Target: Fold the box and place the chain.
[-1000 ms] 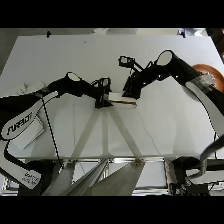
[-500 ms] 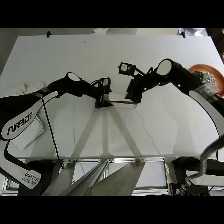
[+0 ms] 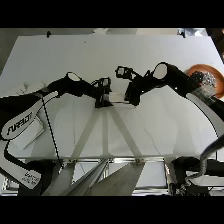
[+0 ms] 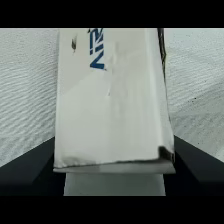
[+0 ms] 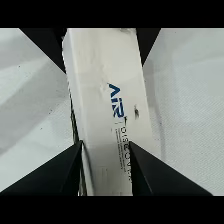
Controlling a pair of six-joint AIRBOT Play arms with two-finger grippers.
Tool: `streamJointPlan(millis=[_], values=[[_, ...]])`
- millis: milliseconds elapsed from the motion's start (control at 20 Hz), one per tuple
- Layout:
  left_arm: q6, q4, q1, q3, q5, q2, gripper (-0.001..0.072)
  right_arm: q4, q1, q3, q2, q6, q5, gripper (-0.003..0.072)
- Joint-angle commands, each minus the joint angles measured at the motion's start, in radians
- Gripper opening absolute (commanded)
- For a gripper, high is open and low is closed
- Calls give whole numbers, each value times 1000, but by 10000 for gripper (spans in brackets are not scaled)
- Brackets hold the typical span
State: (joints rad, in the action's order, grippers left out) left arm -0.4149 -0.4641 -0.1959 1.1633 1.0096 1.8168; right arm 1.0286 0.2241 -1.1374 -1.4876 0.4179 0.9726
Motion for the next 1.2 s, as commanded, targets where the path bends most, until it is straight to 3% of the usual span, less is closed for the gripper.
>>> streamJointPlan(millis=[0, 200, 300, 650, 700, 750, 850, 900, 1150], values=[[0, 0, 1, 0, 0, 0, 217, 11, 1, 52, 0, 5, -41, 287], [0, 0, 1, 0, 0, 0, 217, 10, 1, 82, 0, 5, -28, 306], [0, 0, 1, 0, 0, 0, 217, 6, 1, 82, 1, 5, -3, 439], [0, 0, 1, 0, 0, 0, 217, -9, 1, 82, 107, 9, -15, 435], [0, 0, 1, 0, 0, 0, 217, -30, 1, 82, 126, 35, -21, 416], [0, 0, 1, 0, 0, 0, 217, -65, 1, 82, 140, 64, -24, 349], [0, 0, 1, 0, 1, 0, 217, -157, 1, 82, 143, 129, -25, 100], [0, 0, 1, 0, 0, 0, 217, -201, 1, 82, 137, 160, -31, 10], [0, 0, 1, 0, 0, 0, 217, -333, 2, 82, 42, 460, -152, 9]])
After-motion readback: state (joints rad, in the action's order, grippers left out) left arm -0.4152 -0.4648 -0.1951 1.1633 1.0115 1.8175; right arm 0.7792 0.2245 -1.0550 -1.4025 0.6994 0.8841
